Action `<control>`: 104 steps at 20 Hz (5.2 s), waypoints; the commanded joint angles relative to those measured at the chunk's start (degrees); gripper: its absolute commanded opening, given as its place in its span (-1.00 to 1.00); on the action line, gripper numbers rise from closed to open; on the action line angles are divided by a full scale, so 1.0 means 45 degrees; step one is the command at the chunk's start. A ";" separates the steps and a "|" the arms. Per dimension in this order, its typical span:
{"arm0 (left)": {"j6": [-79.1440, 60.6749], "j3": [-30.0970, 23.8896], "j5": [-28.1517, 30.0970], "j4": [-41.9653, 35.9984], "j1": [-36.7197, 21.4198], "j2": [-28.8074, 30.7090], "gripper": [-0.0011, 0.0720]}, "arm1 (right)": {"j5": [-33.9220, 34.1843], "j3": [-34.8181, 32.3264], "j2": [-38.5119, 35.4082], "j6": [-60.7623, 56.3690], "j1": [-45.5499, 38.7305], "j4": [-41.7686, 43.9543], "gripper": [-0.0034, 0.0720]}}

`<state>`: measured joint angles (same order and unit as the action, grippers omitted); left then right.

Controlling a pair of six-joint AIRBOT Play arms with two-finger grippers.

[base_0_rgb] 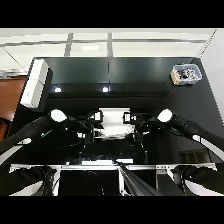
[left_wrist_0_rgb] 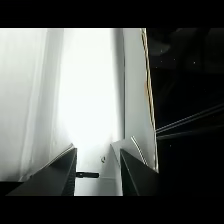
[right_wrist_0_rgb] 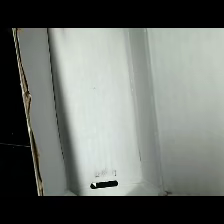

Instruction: Fold the box and place the chain.

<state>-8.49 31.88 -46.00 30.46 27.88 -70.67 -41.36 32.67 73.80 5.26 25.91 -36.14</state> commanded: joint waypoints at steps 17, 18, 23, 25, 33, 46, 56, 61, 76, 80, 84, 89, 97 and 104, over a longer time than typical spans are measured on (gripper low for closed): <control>-0.0024 0.0010 0.0345 -0.0189 0.0015 -0.0112 -0.58 | 0.0005 -0.0005 0.0010 -0.0015 0.0010 0.0019 0.18; -0.0015 0.0005 0.0359 -0.0214 0.0015 -0.0117 -0.48 | 0.0005 -0.0005 0.0010 -0.0015 0.0010 0.0019 0.18; -0.0015 0.0015 0.0573 -0.0209 -0.0015 -0.0087 -0.03 | 0.0005 -0.0005 0.0010 -0.0015 0.0010 0.0019 0.18; 0.0053 0.0015 0.0505 -0.0131 -0.0015 0.0005 -0.20 | 0.0005 -0.0005 0.0010 -0.0015 0.0010 0.0019 0.18; 0.8675 0.0175 -0.0631 0.7169 -0.1273 0.3997 -0.90 | 0.0005 -0.0005 0.0010 -0.0015 0.0010 0.0019 0.18; 1.6733 -0.1710 -0.4245 0.2331 -0.7970 0.2273 -0.90 | 0.0000 -0.0005 0.0010 -0.0015 0.0010 0.0019 0.18; 1.6548 -0.1807 -0.2973 0.2103 -0.7359 0.0355 -0.90 | 0.0000 -0.0005 0.0010 -0.0015 0.0010 0.0019 0.18; 1.4076 -0.1802 -0.3444 -0.0121 -0.6241 -0.0607 -0.90 | 0.0005 -0.0005 0.0010 -0.0015 0.0010 0.0019 0.18; 1.2220 -0.1773 -0.4541 -0.0976 -0.5780 -0.0986 -0.90 | 0.0005 -0.0005 0.0010 -0.0015 0.0005 0.0019 0.18; 1.2225 -0.1404 -0.4779 -0.0971 -0.5722 -0.0986 -0.90 | 0.0005 -0.0005 0.0010 -0.0015 0.0010 0.0019 0.18; 1.2245 -0.0801 -0.4940 -0.1001 -0.5537 -0.0986 -0.43 | 0.0005 -0.0005 0.0010 -0.0015 0.0010 0.0019 0.18; 1.2225 -0.0272 -0.5348 -0.1010 -0.5537 -0.0986 0.58 | 0.0000 -0.0005 0.0010 -0.0015 0.0005 0.0019 0.18; 1.2944 0.0758 -0.4517 -0.0811 -0.3512 -0.0986 0.35 | 0.0000 -0.0005 0.0010 -0.0015 0.0005 0.0019 0.18; 1.6354 0.2123 -0.4216 0.0801 -0.2365 -0.0971 0.10 | 0.0000 -0.0005 0.0010 -0.0015 0.0005 0.0019 0.18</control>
<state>57.84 39.31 -66.22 29.69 15.25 -75.09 -41.34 32.67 73.80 5.21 25.91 -36.05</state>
